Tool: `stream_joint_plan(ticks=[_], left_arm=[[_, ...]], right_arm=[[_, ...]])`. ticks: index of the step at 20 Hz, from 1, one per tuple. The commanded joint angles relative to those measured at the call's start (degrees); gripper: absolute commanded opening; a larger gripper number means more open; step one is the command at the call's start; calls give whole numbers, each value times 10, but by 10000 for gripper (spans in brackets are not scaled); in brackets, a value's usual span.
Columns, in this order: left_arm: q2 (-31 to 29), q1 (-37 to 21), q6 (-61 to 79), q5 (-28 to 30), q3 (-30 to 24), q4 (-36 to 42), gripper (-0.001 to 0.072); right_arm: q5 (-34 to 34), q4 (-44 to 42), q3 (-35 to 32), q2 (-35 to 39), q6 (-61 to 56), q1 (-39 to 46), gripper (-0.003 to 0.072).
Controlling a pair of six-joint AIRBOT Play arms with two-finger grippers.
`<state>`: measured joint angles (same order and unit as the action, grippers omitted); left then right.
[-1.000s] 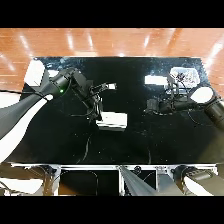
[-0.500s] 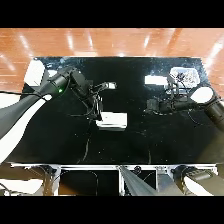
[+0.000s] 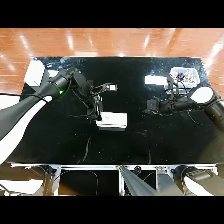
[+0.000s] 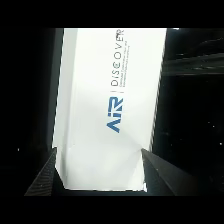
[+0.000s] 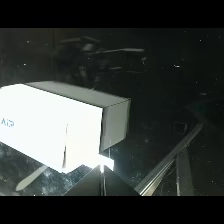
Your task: Fold the box and place the chain.
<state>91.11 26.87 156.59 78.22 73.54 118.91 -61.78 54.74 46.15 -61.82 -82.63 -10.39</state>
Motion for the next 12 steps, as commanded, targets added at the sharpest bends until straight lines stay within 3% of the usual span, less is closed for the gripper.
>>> stream_joint_plan(ticks=[1,12], left_arm=[[0,3,0,-4,-1,-6,642],[-7,3,-2,-2,-1,-5,642]], right_arm=[[-1,0,0,0,0,0,29],[-8,0,0,0,0,0,29]])
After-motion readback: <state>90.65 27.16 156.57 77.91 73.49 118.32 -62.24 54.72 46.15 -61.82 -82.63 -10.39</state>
